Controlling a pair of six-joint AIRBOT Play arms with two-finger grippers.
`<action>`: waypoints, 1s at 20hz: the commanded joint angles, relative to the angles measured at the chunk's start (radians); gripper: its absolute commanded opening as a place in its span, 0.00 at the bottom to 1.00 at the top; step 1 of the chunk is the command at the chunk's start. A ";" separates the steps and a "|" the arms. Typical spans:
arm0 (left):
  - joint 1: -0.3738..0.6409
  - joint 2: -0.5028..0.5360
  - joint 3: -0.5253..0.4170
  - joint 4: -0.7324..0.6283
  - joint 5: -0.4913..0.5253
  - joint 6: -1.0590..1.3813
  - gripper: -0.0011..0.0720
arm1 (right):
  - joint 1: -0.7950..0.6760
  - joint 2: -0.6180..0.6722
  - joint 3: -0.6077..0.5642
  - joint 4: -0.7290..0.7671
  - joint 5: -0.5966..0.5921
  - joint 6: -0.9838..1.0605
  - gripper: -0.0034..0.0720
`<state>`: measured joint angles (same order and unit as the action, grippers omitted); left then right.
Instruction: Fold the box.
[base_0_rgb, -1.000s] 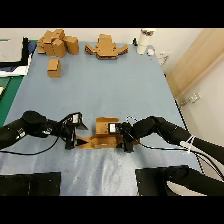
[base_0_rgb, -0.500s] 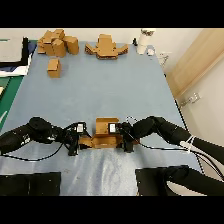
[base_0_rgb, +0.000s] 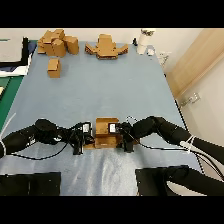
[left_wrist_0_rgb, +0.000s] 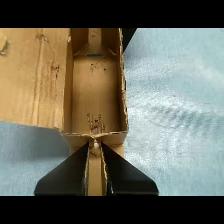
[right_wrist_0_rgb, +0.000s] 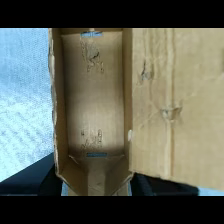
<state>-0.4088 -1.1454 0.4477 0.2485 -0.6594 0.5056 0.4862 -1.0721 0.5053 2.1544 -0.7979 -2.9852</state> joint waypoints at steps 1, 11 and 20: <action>-0.016 -0.002 0.000 -0.010 0.039 0.003 0.18 | 0.000 -0.001 0.000 -0.001 0.000 0.000 0.77; -0.061 -0.003 0.000 -0.137 0.039 0.055 0.15 | 0.000 -0.001 0.000 -0.001 0.000 0.000 0.77; -0.065 -0.003 0.000 -0.137 0.023 0.054 0.60 | 0.000 -0.001 0.000 -0.001 0.000 0.000 0.77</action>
